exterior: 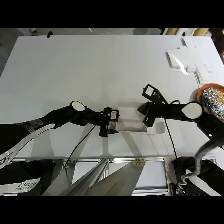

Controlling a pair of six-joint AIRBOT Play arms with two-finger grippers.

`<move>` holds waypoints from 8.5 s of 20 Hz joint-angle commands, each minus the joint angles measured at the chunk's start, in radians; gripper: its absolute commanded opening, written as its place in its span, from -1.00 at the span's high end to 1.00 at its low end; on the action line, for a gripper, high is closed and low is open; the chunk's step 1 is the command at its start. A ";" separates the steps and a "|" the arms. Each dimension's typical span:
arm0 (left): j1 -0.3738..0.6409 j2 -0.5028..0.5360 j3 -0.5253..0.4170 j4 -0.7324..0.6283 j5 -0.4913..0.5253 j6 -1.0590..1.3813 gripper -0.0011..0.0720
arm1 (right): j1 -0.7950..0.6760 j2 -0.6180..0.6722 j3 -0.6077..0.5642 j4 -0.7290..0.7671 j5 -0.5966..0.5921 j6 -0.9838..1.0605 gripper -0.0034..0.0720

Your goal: Fold the box and place the chain.

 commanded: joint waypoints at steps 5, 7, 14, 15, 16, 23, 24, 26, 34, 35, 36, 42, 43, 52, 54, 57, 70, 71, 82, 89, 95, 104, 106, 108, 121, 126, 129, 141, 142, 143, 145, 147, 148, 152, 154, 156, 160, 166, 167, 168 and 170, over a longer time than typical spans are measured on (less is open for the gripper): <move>0.000 0.000 0.001 0.000 0.002 -0.001 0.09 | -0.123 0.121 -0.039 -0.270 0.270 -0.176 0.85; 0.000 0.000 0.001 0.000 0.002 -0.001 0.09 | -0.129 0.121 -0.076 -0.270 0.278 -0.296 0.64; 0.000 0.000 0.001 0.000 0.002 -0.001 0.09 | -0.129 0.043 -0.146 -0.073 0.218 -0.589 0.38; 0.000 0.000 0.001 0.000 0.002 -0.001 0.09 | -0.129 0.025 -0.146 -0.039 0.205 -0.589 0.38; 0.000 0.000 0.001 0.000 0.002 -0.001 0.09 | -0.129 0.006 -0.146 -0.006 0.203 -0.589 0.38; 0.000 0.000 0.001 0.000 0.002 -0.001 0.09 | -0.128 -0.070 -0.146 0.114 0.176 -0.615 0.49; 0.000 0.000 0.001 0.000 0.002 -0.001 0.09 | -0.128 -0.083 -0.146 0.139 0.176 -0.626 0.49; 0.000 0.000 0.001 0.000 0.002 -0.001 0.09 | -0.128 -0.113 -0.146 0.180 0.177 -0.634 0.47; 0.000 0.000 0.001 0.000 0.002 -0.001 0.09 | -0.129 -0.119 -0.146 0.167 0.203 -0.558 -0.20; 0.000 0.000 0.001 0.000 0.002 -0.001 0.09 | -0.129 -0.102 -0.146 0.127 0.206 -0.495 -0.19; 0.000 0.000 0.001 0.000 0.002 -0.001 0.09 | -0.129 -0.073 -0.146 0.070 0.207 -0.412 -0.15; 0.000 0.000 0.001 0.000 0.002 -0.001 0.09 | -0.154 0.196 -0.146 -0.154 0.346 0.034 0.55; 0.000 0.000 0.001 0.000 0.002 -0.001 0.09 | -0.176 0.236 -0.146 -0.154 0.357 0.066 0.68; 0.000 0.000 0.001 0.000 0.002 -0.001 0.09 | -0.380 0.304 -0.114 -0.152 0.261 0.498 0.86; 0.000 0.000 0.001 0.000 0.002 -0.001 0.09 | -0.416 0.254 -0.114 -0.156 0.235 0.565 0.86; 0.000 0.000 0.001 0.000 0.002 -0.001 0.09 | -0.478 0.155 -0.114 -0.159 0.185 0.669 0.86; 0.000 0.000 0.001 0.000 0.002 -0.001 0.09 | -0.478 -0.076 -0.163 -0.151 0.317 0.752 0.86; 0.000 0.000 0.001 0.000 0.002 -0.001 0.09 | -0.443 -0.076 -0.163 -0.142 0.312 0.752 0.86; 0.000 0.000 0.001 0.000 0.002 -0.001 0.09 | -0.320 0.066 -0.162 -0.017 0.342 0.725 0.84; 0.000 0.000 0.001 0.000 0.002 -0.001 0.09 | -0.319 0.109 -0.162 0.060 0.330 0.725 0.35; 0.000 0.000 0.001 0.000 0.002 -0.001 0.09 | -0.319 0.107 -0.162 0.066 0.307 0.739 -0.17; 0.000 0.000 0.001 0.000 0.002 -0.001 0.09 | -0.116 0.094 -0.152 0.005 0.201 0.885 -0.32; 0.000 0.000 0.001 0.000 0.002 -0.001 0.09 | -0.084 0.094 -0.117 -0.071 0.202 0.960 -0.32; 0.000 0.000 0.001 0.000 0.002 -0.001 0.09 | -0.053 0.088 -0.080 -0.119 0.202 1.060 -0.32; 0.000 0.000 0.001 0.000 0.002 -0.001 0.09 | 0.282 -0.164 0.130 -0.510 0.266 1.630 -0.18; 0.000 0.000 0.001 0.000 0.002 -0.001 0.09 | 0.342 -0.256 0.209 -0.630 0.333 1.763 -0.09; 0.000 0.000 0.001 0.000 0.001 -0.001 0.09 | 0.366 -0.301 0.227 -0.689 0.384 1.820 -0.09; 0.000 0.000 0.001 0.000 0.002 -0.001 0.09 | 0.366 -0.338 0.228 -0.682 0.317 1.889 0.06; 0.000 0.000 0.001 0.000 0.002 -0.001 0.09 | 0.366 -0.352 0.228 -0.668 0.321 1.888 0.06; 0.000 0.000 0.001 0.000 0.002 -0.001 0.09 | 0.366 -0.365 0.228 -0.652 0.320 1.888 0.06; 0.000 0.000 0.001 0.000 0.001 -0.001 0.09 | 0.373 -0.374 0.228 -0.655 0.321 1.888 0.06; 0.000 0.000 0.001 0.000 0.001 -0.001 0.09 | 0.377 -0.374 0.228 -0.665 0.321 1.885 0.28; 0.000 0.000 0.001 0.000 0.002 -0.001 0.09 | 0.377 -0.374 0.228 -0.665 0.320 1.885 0.36; 0.000 0.000 0.001 0.000 0.001 -0.001 0.09 | 0.377 -0.374 0.228 -0.683 0.348 1.884 0.86; 0.000 0.000 0.001 0.000 0.002 -0.001 0.09 | 0.377 -0.374 0.228 -0.700 0.367 1.884 0.86; 0.000 0.000 0.001 0.000 0.001 -0.001 0.09 | 0.377 -0.374 0.228 -0.706 0.365 1.880 0.73; 0.000 0.000 0.001 0.000 0.002 -0.001 0.09 | 0.377 -0.374 0.228 -0.711 0.364 1.880 0.44; 0.000 0.000 0.001 0.000 0.002 -0.001 0.09 | 0.377 -0.352 0.228 -0.713 0.361 1.786 0.74; 0.000 0.000 0.001 0.000 0.002 -0.001 0.09 | 0.377 -0.327 0.228 -0.712 0.373 1.703 0.41; 0.000 0.000 0.001 0.000 0.001 -0.001 0.09 | 0.377 -0.295 0.228 -0.712 0.405 1.630 0.11; 0.000 0.000 0.001 0.000 0.001 -0.001 0.09 | 0.376 -0.210 0.228 -0.713 0.472 1.529 -0.21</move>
